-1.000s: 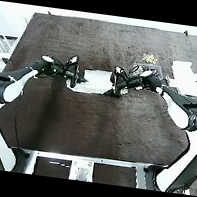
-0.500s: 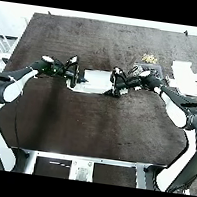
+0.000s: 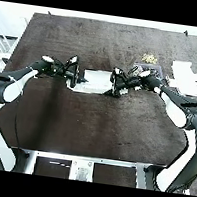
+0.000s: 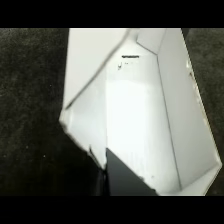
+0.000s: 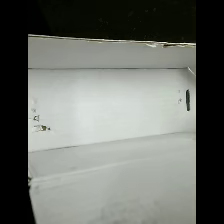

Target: Fold the box and place the chain.

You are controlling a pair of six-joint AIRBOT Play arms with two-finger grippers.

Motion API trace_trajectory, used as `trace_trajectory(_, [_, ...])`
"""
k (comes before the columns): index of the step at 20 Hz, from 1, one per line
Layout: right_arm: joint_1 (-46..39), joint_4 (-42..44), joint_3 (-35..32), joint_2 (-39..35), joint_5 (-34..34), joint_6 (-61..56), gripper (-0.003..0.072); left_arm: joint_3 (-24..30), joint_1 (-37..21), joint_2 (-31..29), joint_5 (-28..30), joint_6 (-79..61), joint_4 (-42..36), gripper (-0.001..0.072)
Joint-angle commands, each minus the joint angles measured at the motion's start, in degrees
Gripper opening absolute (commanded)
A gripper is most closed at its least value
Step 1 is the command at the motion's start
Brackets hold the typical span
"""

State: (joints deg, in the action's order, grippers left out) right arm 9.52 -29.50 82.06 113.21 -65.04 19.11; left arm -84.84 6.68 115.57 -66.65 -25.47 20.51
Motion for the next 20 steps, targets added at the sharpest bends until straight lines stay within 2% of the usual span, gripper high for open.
trace_trajectory(1, [0.0,-0.1,0.5,0.4,-0.5,0.1,0.0652,0.0,0.0,0.0,0.0,0.0,0.0,0.002])
trace_trajectory(7, [-0.2,-0.5,2.7,2.1,-3.0,-0.6,0.0651,0.0,0.0,0.0,0.0,0.0,0.0,0.002])
trace_trajectory(9, [-0.2,-1.0,2.7,2.1,-3.1,-0.7,0.0599,0.0,0.0,0.0,0.0,0.0,0.0,0.002])
trace_trajectory(11, [-0.2,-1.1,2.7,2.1,-3.2,-0.6,0.0581,0.0,0.0,0.0,0.0,0.0,0.0,0.002])
trace_trajectory(20, [-0.2,-1.0,2.6,2.1,-3.2,-0.6,0.0578,0.0,0.0,0.0,0.0,0.0,0.0,0.002])
